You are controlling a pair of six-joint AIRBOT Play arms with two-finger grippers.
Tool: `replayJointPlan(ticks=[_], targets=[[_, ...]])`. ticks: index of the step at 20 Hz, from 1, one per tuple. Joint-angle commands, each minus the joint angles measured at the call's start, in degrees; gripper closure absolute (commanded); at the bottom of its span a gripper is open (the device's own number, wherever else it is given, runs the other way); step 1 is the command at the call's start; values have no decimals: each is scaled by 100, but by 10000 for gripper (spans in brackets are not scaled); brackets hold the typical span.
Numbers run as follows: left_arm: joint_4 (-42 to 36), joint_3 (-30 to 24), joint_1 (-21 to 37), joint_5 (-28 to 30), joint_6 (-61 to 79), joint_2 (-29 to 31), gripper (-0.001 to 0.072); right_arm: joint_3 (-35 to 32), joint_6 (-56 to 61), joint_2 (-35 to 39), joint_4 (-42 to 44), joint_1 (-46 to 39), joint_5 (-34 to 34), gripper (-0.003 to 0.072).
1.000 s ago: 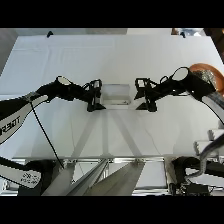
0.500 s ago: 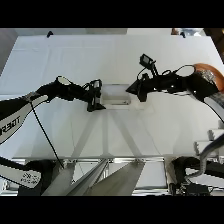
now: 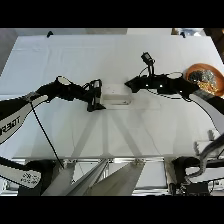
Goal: Fold the box and place the chain.
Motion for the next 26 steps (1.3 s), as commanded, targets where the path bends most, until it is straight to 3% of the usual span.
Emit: replayJointPlan(ticks=[1,5,11,17,23,24,26], targets=[[2,2,0,0,4,2,565,4,118,-328,-168,4,-138,682],[2,2,0,0,4,2,565,4,164,-332,-1062,4,-63,682],[2,2,0,0,4,2,565,13,155,-278,-1075,-4,225,681],[2,2,0,0,4,2,565,264,155,778,-1266,-28,404,678],[2,2,0,0,4,2,565,234,157,2116,-3582,-378,1611,675],[2,2,0,0,4,2,565,170,157,2295,-3751,-376,1797,645],[2,2,0,0,4,2,565,-72,136,2638,-3788,-304,1875,481]])
